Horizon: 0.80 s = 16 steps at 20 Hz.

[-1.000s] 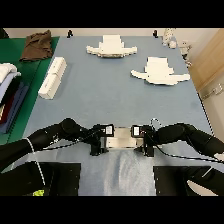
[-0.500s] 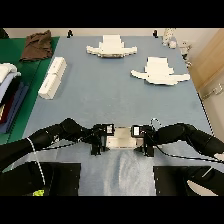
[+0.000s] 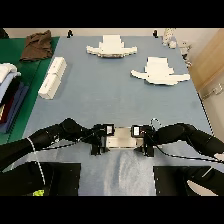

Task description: Fold the box.

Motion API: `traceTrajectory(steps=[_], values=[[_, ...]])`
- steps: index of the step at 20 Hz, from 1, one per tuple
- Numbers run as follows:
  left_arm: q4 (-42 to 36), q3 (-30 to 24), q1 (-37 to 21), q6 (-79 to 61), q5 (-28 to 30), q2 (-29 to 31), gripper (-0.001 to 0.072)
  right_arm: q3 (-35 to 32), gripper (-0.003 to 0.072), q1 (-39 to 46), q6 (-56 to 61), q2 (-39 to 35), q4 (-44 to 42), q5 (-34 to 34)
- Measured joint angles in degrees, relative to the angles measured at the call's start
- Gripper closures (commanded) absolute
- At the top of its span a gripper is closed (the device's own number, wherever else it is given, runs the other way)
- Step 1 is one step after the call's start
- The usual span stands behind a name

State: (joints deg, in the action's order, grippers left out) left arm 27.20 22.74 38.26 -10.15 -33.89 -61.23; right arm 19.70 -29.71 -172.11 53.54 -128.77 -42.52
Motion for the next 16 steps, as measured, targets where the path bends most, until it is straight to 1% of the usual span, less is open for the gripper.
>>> traceTrajectory(steps=[8,14,15,16], values=[[0.0,0.0,1.7,-1.0,2.6,-0.5,0.0014,0.0,0.0172,0.0,0.0,0.0,0.0,0.0],[0.0,0.0,2.0,-1.0,3.2,-1.0,0.0016,0.0,0.0173,0.0,0.0,0.0,0.0,0.0],[-0.1,0.0,2.0,-1.0,3.3,-1.0,0.0144,0.0,0.0172,0.0,0.0,0.0,0.0,0.0],[-0.1,0.0,2.0,-1.0,3.1,-1.0,0.0288,0.0,0.0172,0.0,0.0,0.0,0.0,0.0]])
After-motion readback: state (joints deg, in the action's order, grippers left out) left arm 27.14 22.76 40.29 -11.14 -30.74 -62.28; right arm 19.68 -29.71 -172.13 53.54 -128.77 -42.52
